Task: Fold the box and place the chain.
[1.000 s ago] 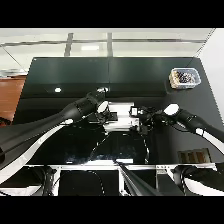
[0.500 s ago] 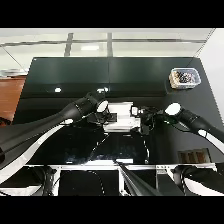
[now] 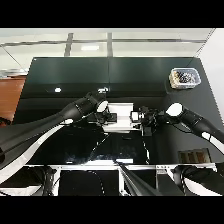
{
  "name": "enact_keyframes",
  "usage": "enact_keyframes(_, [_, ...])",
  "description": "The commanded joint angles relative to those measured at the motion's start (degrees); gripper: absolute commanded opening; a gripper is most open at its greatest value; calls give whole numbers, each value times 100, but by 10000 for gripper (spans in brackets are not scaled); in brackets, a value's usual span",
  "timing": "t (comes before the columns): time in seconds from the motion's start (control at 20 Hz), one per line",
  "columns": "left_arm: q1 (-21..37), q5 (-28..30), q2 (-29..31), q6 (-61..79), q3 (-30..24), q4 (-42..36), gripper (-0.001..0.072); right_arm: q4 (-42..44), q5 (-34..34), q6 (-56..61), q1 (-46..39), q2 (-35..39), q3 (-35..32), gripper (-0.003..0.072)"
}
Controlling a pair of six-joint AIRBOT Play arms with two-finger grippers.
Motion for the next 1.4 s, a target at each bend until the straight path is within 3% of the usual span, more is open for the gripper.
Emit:
enact_keyframes(0.0, [4, 39, -2, 22, 2, -17, 29, 494, 9, 61, 28, 4, 0, 244])
enact_keyframes(0.2, [7, 55, -4, 20, 2, -17, 29, 1467, -17, 212, 44, -227, -4, 245])
enact_keyframes(0.55, [4, 59, -4, 20, 2, -20, 30, 1414, -96, 498, 98, -382, -4, 243])
enact_keyframes(0.6, [4, 61, -4, 20, 2, -20, 29, 1419, -101, 542, 98, -382, -4, 269])
enact_keyframes(0.65, [4, 61, -4, 20, 2, -20, 29, 1419, -96, 560, 98, -382, -4, 451])
enact_keyframes(0.7, [4, 63, -4, 20, 2, -20, 29, 1414, -83, 564, 98, -382, -4, 442])
enact_keyframes(0.75, [4, 63, -4, 20, 2, -20, 29, 1416, -83, 588, 98, -382, -4, 306])
enact_keyframes(0.85, [4, 63, -4, 20, 2, -20, 30, 1416, -120, 643, 98, -382, -4, 516])
enact_keyframes(0.9, [4, 63, -4, 20, 2, -20, 29, 1414, -111, 643, 98, -382, -4, 515])
enact_keyframes(0.95, [4, 63, -4, 20, 2, -20, 30, 1416, -94, 645, 98, -382, -4, 496])
enact_keyframes(1.0, [4, 63, -4, 20, 2, -20, 29, 1414, -63, 750, 98, -380, -4, 400])
enact_keyframes(1.1, [4, 61, -4, 20, 2, -20, 30, 1274, -24, 1751, 83, -302, 28, 18])
enact_keyframes(1.25, [4, 37, -4, 20, 2, -20, 29, 490, 568, 4002, -227, 177, 186, 13])
enact_keyframes(1.35, [4, 15, -4, 20, 2, -20, 30, 94, 1108, 5423, -857, 649, 278, 13])
